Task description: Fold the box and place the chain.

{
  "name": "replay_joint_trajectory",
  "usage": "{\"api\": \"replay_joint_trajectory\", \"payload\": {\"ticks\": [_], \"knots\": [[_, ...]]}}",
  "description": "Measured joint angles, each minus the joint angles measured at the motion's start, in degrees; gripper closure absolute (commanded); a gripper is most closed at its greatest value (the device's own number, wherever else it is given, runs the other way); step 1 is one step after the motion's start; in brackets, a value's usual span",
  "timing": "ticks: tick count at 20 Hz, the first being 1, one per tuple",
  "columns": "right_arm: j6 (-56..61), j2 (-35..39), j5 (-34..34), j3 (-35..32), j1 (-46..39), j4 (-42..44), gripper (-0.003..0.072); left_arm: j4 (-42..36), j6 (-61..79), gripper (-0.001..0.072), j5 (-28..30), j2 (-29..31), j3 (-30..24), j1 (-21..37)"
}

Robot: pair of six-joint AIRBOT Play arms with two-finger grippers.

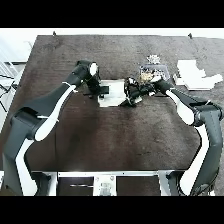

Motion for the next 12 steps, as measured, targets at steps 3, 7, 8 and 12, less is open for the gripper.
{"api": "replay_joint_trajectory", "payload": {"ticks": [3,7,8,12], "knots": [[0.0,0.0,0.0,0.0,0.0,0.0,0.011,1.6,-0.9,0.0396,-2.4,-1.5,2.2,-0.2],[0.0,0.0,0.0,0.0,0.0,0.0,0.011,2.9,-1.4,0.0408,-3.4,-2.4,3.2,-0.4],[0.0,0.0,0.0,0.0,0.0,0.0,0.011,3.1,-1.4,0.0433,-3.5,-2.6,3.3,-0.4],[0.0,0.0,0.0,0.0,0.0,0.0,0.011,3.7,-1.5,0.0533,-3.5,-3.1,3.5,-0.5]]}}
